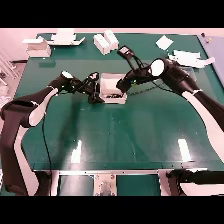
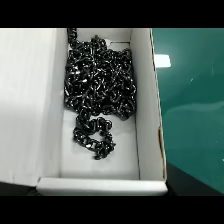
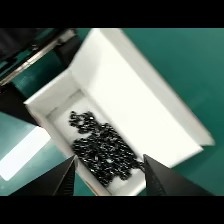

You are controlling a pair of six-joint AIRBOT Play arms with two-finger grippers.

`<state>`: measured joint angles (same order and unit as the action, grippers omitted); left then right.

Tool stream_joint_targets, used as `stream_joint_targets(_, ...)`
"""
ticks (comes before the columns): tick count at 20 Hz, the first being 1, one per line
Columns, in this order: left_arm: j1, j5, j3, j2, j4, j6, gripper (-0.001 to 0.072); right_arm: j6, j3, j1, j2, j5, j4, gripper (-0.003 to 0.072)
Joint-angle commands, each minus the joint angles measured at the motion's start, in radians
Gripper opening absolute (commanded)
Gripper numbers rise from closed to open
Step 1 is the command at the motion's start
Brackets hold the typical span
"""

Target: Fold the box and place the chain.

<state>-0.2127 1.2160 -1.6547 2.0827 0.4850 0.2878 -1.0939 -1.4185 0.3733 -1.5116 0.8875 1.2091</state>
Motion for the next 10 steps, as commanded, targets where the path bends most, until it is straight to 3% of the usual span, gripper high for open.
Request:
stream_joint_targets(1,0.001,0.000,0.000,-0.001,0.000,0.000,0.0541,-0.130,0.002,-0.096,0.028,0.031,0.007,0.0403)
stream_joint_targets(5,0.001,-0.001,0.000,-0.001,0.000,0.000,0.0541,-0.216,0.059,-0.222,0.049,0.053,0.000,0.0393)
stream_joint_targets(6,0.001,0.000,0.000,-0.001,0.000,0.000,0.0541,-0.212,0.087,-0.232,0.049,0.053,-0.011,0.0421)
stream_joint_targets(9,0.000,-0.001,0.000,-0.001,0.000,0.000,0.0541,-0.026,0.157,-0.222,0.047,0.035,-0.014,0.0434)
stream_joint_targets(10,0.001,-0.001,0.000,-0.001,0.000,0.000,0.0541,0.067,0.176,-0.212,0.041,0.017,-0.016,0.0469)
